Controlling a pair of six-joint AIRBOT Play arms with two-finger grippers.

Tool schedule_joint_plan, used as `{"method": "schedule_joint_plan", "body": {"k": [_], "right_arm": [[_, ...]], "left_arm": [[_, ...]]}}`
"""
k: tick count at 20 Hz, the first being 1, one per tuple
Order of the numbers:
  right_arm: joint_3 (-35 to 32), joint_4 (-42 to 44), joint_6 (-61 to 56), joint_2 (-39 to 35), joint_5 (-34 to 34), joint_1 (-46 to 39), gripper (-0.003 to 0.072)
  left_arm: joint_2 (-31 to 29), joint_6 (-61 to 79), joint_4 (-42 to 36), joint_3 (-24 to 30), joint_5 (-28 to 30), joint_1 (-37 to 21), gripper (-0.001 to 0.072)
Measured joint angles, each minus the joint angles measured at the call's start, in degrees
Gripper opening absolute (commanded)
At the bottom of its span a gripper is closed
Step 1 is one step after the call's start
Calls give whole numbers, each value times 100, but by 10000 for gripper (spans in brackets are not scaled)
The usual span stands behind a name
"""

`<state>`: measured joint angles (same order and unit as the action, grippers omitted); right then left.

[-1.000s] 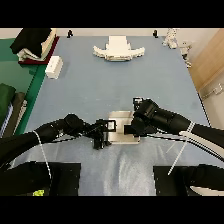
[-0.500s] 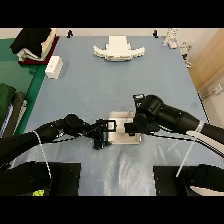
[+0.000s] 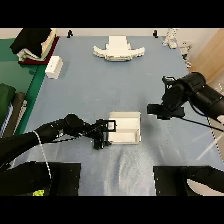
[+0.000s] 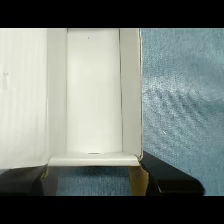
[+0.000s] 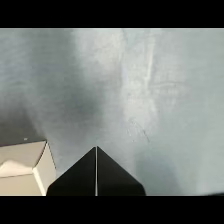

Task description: Fold the box.

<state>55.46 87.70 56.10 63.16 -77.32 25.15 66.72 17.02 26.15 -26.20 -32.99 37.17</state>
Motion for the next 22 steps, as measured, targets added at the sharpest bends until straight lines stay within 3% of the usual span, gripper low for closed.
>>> {"method": "schedule_joint_plan", "body": {"k": [4, 7, 11, 17, 22], "right_arm": [[-24, 1812, 1751, 815, 544, -1338, 2], [24, 3445, 3228, 1547, 629, -1880, 2], [249, 5084, 4937, 2404, -256, -2061, 2], [258, 5805, 6260, 2645, -1366, -1679, 1], [-87, 5668, 6806, 2199, -1119, -1211, 1]], "left_arm": [[0, 0, -2, 0, 0, 0, 460], [0, -2, 0, 0, 0, 0, 460], [0, -2, -2, 0, 0, 0, 460], [0, -2, 0, 0, 0, 0, 461], [0, -2, 0, 0, 0, 0, 461]]}}
